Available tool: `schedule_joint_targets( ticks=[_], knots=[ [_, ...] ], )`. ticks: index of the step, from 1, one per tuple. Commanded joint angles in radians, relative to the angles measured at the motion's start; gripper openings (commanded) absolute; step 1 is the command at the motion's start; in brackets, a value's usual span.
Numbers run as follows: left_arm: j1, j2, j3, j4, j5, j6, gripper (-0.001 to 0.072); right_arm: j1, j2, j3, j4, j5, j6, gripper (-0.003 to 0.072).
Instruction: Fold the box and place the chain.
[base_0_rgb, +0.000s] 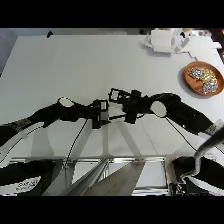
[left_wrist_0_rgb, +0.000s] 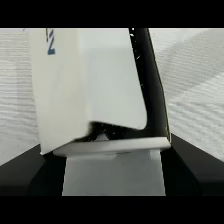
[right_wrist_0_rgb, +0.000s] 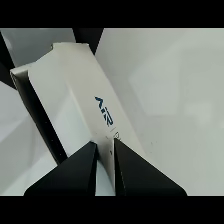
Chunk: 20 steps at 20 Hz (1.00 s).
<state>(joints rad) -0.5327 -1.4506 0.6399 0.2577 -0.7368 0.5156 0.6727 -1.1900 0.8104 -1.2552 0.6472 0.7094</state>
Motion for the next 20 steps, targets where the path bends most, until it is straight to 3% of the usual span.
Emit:
schedule_joint_targets(
  ticks=[1, 5, 8, 17, 20],
  knots=[
    [-0.001, 0.001, 0.0, 0.001, 0.0, 0.0, 0.0113, 0.0, 0.004, -0.006, -0.002, 0.018, -0.005, 0.0103],
    [-0.001, 0.001, 0.0, 0.001, 0.0, 0.0, 0.0113, 0.0, 0.064, -0.006, -0.015, 0.095, -0.097, 0.0126],
    [-0.001, 0.001, 0.0, 0.001, 0.0, 0.0, 0.0113, 0.0, 0.112, -0.006, -0.032, 0.143, -0.217, 0.0231],
    [-0.001, 0.001, 0.0, 0.001, 0.0, 0.0, 0.0113, 0.0, 0.141, 0.031, -0.084, 0.218, -0.325, 0.0233],
    [-0.001, 0.001, 0.0, 0.001, 0.0, 0.0, 0.0113, 0.0, 0.143, 0.068, -0.068, 0.341, -0.326, 0.0232]
  ],
)
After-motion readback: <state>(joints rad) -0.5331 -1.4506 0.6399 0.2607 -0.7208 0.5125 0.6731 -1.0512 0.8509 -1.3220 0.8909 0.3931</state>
